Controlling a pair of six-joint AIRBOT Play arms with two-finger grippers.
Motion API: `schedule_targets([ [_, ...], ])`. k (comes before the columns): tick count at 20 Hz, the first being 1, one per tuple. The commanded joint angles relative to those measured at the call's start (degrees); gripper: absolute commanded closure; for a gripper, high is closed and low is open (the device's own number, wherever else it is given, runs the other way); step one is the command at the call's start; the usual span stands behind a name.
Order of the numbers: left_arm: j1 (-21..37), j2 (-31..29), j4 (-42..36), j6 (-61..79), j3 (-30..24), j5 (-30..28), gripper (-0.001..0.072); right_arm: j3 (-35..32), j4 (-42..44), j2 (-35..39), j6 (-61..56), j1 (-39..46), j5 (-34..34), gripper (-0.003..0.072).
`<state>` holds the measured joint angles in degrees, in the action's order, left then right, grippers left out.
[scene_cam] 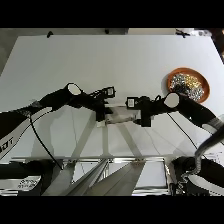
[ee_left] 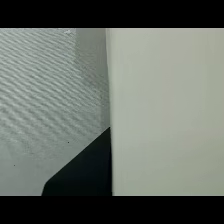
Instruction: Fold the box and place the chain.
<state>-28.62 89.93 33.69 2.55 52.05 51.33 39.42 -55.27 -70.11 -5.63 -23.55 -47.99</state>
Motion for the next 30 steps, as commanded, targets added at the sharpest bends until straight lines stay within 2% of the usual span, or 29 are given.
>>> schedule_targets([
  [1,0.0,0.0,0.0,0.0,0.0,-0.1,0.07,0.2,0.7,-2.4,0.0,0.0,-3.7,0.0018],
  [13,0.0,0.0,0.0,0.0,0.0,-0.1,0.07,0.2,9.2,-7.5,1.7,0.0,-1.2,0.0018],
  [19,0.0,0.0,0.0,0.0,0.0,-0.1,0.07,0.2,5.5,-9.1,3.0,0.0,-0.7,0.0044],
  [21,0.0,0.0,0.0,0.0,0.0,-0.1,0.07,0.2,4.0,-9.1,2.9,0.0,-0.7,0.0159],
  [23,0.0,0.0,0.0,0.0,0.0,-0.1,0.07,0.2,4.1,-9.1,2.9,0.0,-0.6,0.019],
  [24,0.0,0.0,0.0,0.0,0.0,-0.1,0.07,0.2,4.0,-9.1,2.9,0.0,-0.6,0.0257],
  [30,0.0,0.0,0.0,0.0,0.0,-0.1,0.07,0.2,4.1,-9.1,2.9,0.0,-0.6,0.0272],
])
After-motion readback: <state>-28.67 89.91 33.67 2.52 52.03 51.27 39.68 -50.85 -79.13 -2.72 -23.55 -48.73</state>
